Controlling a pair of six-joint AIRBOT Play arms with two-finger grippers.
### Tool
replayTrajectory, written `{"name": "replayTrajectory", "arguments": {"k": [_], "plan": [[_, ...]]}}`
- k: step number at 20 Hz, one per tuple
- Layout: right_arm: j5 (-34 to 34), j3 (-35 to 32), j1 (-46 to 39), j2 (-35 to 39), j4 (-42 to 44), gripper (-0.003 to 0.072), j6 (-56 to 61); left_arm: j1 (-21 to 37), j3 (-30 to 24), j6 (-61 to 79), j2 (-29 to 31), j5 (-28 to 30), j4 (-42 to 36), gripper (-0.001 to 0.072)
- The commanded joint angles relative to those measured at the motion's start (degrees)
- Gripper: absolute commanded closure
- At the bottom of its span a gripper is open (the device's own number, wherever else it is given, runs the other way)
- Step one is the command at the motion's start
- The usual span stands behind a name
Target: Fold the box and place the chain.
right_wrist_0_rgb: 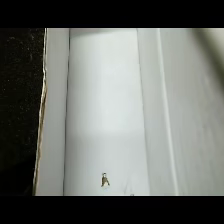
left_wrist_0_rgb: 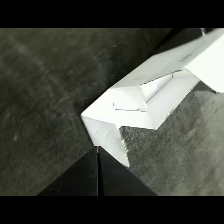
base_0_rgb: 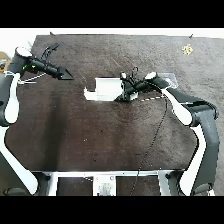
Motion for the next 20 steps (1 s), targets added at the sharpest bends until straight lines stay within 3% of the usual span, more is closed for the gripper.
{"name": "replayTrajectory", "arguments": {"k": [1, 4, 8, 12, 15, 20], "plan": [[0.00, 0.00, 0.02, -0.02, 0.00, 0.0249, 0.02, 1.55, -3.17, -2.71, 0.00, 1.84, -0.35, 0.0706], [0.00, 0.00, 0.02, -0.02, 0.00, 0.0249, 0.02, 1.55, -8.57, -1.62, 1.33, 6.14, -1.84, 0.0706], [0.00, 0.00, 0.02, -0.02, 0.00, 0.0249, 0.02, 1.55, -26.12, 3.76, 12.74, 16.72, -3.87, 0.0706], [0.00, 0.00, 0.02, -0.02, 0.00, 0.0249, 0.02, 1.55, -35.69, 3.76, 14.56, 14.88, -6.05, 0.0705], [-0.02, 0.00, 0.02, -0.02, 0.00, 0.0249, 0.02, 0.68, -38.16, 3.72, 14.40, 15.78, -8.31, 0.0705], [0.00, 0.00, 0.02, -0.02, 0.00, 0.0249, 0.02, -1.46, -36.11, 4.15, 8.72, 16.59, -10.95, 0.0706]]}}
